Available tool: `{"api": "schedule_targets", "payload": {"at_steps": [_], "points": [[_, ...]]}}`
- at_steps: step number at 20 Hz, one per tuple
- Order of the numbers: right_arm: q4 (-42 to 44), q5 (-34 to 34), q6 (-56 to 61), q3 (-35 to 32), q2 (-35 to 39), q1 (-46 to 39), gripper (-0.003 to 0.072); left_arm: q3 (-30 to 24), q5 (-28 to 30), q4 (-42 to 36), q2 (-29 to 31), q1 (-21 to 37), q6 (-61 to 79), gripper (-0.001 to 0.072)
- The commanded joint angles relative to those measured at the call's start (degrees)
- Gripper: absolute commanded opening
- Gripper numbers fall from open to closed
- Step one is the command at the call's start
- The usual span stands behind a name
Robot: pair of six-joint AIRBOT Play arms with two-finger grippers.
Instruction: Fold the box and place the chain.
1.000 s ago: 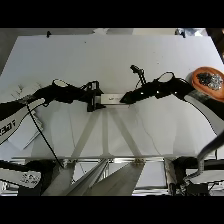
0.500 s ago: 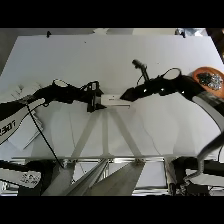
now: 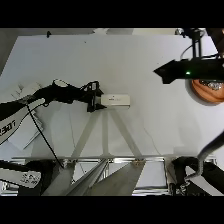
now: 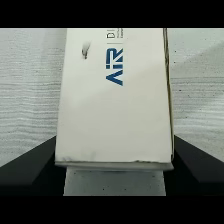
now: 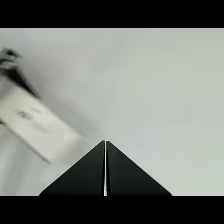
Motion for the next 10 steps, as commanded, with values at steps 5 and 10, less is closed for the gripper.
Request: {"api": "schedule_targets", "payload": {"at_steps": [5, 10], "points": [[-25.3, 1.7, 12.3, 0.2, 2.9, -1.7, 0.0011, 0.0, -0.7, -0.4, 0.0, -0.2, -0.1, 0.0342], [-25.4, 1.6, 12.3, 0.2, 2.9, -1.7, 0.0011, 0.0, -2.1, -0.4, 0.1, -0.5, -0.6, 0.0224]]}}
